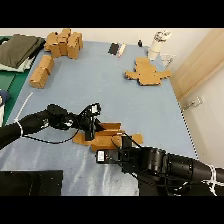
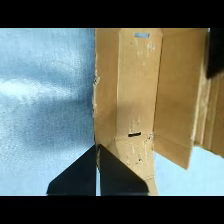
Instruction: Fold the box.
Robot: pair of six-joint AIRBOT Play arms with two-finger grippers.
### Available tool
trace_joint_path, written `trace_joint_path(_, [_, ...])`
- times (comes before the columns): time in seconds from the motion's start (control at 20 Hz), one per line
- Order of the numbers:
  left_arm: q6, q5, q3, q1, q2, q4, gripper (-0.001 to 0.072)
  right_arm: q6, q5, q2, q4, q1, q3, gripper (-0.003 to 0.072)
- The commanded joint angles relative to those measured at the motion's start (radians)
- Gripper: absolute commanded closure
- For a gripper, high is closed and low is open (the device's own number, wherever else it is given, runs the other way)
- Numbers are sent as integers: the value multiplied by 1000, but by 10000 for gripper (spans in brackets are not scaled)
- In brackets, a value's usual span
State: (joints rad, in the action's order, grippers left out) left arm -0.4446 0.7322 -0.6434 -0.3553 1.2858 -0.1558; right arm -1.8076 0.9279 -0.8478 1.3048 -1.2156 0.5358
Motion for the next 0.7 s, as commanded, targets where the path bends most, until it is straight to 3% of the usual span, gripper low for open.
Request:
trace_joint_path(0.0, [0,1,0,0,1,0,696,-8,-4,-1,1,0,1,527])
trace_joint_path(0.05, [0,1,0,0,1,0,696,-6,-12,-1,3,0,1,379])
trace_joint_path(0.1, [0,1,0,0,1,0,695,1,-29,-1,9,0,1,356])
trace_joint_path(0.3, [0,1,0,0,1,0,695,84,-118,-5,12,0,0,356])
trace_joint_path(0.35, [0,1,0,0,1,0,696,83,-108,-12,12,0,0,300])
trace_joint_path(0.65, [0,1,0,0,1,0,696,79,-13,-19,70,-2,-29,293])
